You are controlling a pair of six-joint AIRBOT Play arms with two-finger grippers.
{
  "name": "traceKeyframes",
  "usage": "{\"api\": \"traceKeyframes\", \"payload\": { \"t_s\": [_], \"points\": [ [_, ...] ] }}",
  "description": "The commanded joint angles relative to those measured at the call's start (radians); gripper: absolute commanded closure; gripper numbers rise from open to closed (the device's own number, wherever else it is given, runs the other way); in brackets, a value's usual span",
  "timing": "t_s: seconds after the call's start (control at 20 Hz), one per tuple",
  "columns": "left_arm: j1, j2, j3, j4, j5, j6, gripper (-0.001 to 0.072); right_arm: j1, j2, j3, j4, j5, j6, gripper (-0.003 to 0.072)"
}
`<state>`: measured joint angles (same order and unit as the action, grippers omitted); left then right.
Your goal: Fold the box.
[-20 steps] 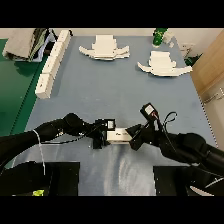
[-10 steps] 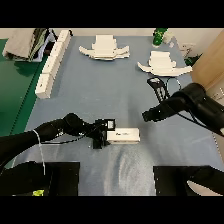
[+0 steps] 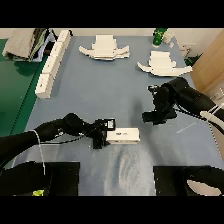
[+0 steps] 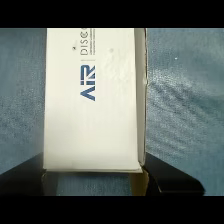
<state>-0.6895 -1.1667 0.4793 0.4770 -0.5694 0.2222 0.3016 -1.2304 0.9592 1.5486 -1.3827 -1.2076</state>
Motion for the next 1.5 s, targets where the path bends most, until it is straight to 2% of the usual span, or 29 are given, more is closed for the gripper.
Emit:
{"api": "traceKeyframes", "payload": {
  "t_s": [0.0,0.1,0.15,0.35,0.45,0.65,0.75,0.85,1.2,1.45],
  "points": [
    [0.018,0.039,0.002,-0.005,0.001,-0.072,0.0430,-0.002,-0.009,0.003,0.011,-0.014,0.007,0.0683],
    [0.060,0.106,0.002,0.028,-0.011,-0.170,0.0430,-0.002,-0.009,0.003,0.011,-0.014,0.007,0.0683],
    [0.090,0.148,0.002,0.090,-0.028,-0.250,0.0430,-0.002,-0.009,0.003,0.011,-0.014,0.007,0.0683],
    [0.283,0.342,0.002,0.527,-0.174,-0.748,0.0430,-0.002,-0.009,0.003,0.011,-0.013,0.007,0.0683],
    [0.422,0.424,0.001,0.651,-0.237,-0.938,0.0430,-0.002,-0.009,0.003,0.011,-0.012,0.007,0.0683],
    [0.747,0.534,-0.011,0.668,-0.281,-0.997,0.0430,-0.002,-0.009,0.003,0.011,0.007,0.007,0.0683],
    [0.908,0.552,-0.029,0.668,-0.282,-0.996,0.0430,-0.002,-0.009,0.003,0.011,0.014,0.007,0.0683],
    [1.019,0.549,-0.051,0.668,-0.279,-0.963,0.0430,-0.002,-0.009,0.003,0.011,0.016,0.007,0.0683],
    [1.176,0.517,-0.123,0.668,-0.259,-0.948,0.0430,-0.002,-0.009,0.003,0.010,0.056,0.007,0.0683],
    [1.255,0.468,-0.123,0.659,-0.120,-0.953,0.0430,-0.002,-0.009,0.003,0.009,0.060,0.006,0.0683]
  ]
}}
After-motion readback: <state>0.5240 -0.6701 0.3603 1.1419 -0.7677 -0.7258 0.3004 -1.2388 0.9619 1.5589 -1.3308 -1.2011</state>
